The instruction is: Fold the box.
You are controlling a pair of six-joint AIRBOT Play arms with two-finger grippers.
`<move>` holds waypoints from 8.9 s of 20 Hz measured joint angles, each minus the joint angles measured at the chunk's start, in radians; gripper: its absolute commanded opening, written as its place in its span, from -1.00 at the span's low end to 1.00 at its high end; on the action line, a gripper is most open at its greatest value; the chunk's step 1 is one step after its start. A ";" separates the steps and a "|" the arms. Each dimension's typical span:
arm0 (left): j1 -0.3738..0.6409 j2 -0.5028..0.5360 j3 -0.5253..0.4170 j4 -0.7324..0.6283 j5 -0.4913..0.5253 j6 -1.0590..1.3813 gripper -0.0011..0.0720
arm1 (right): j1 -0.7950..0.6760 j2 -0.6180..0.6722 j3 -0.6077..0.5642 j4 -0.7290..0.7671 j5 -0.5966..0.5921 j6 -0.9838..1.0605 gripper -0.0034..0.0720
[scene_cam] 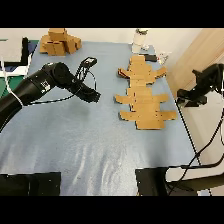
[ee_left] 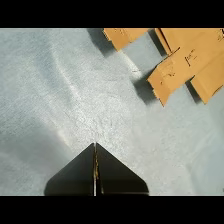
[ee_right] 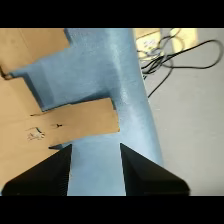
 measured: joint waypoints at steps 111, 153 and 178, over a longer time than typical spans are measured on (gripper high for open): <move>0.376 -0.184 -0.374 -0.875 -0.404 0.894 0.19 | 0.879 0.502 -0.702 0.404 0.341 -0.203 -0.90; -0.037 0.055 -0.403 -0.675 0.020 1.171 -0.94 | 0.728 0.449 -0.584 0.034 0.330 0.167 0.16; -0.205 0.179 -0.563 -0.556 0.253 1.126 -0.94 | 0.732 0.422 -0.584 0.103 0.410 0.174 0.15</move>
